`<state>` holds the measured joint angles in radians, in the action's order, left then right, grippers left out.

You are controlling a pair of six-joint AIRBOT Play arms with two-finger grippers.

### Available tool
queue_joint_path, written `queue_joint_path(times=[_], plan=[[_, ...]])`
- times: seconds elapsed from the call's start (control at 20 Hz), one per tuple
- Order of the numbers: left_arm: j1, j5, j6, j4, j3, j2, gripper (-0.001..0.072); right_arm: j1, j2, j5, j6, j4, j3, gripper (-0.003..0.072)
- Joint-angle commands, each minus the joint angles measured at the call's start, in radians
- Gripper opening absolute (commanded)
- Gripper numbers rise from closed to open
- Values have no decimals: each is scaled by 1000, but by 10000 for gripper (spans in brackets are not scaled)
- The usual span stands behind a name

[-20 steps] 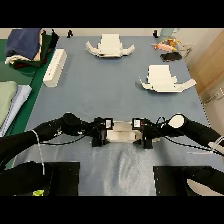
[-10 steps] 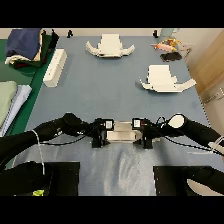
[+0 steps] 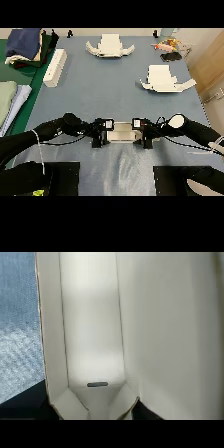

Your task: Fold the box.

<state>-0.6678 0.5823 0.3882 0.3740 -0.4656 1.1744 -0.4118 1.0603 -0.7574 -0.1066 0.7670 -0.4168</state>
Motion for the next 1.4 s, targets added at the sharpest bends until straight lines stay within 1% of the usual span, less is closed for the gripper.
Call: queue_joint_path(times=[0.0, 1.05, 1.1, 1.15, 1.2, 1.35], plan=[[0, 1, -9, 0, 0, 0, 447, -1, -1, 0, 1, 0, 0, 504], [0, 1, -8, 0, 0, 0, 446, -1, -1, 0, 1, 0, 0, 505], [0, 1, -8, 0, 0, 0, 447, -1, -1, 0, 1, 2, 0, 532], [0, 1, -8, 0, 0, 0, 447, -1, -2, 7, 0, 6, 0, 638], [0, 2, -8, 0, 0, 0, 447, -1, -3, 13, -1, 5, -3, 720], [0, 2, -8, 0, 0, 0, 447, -1, -4, 3, 2, 0, -8, 720]])
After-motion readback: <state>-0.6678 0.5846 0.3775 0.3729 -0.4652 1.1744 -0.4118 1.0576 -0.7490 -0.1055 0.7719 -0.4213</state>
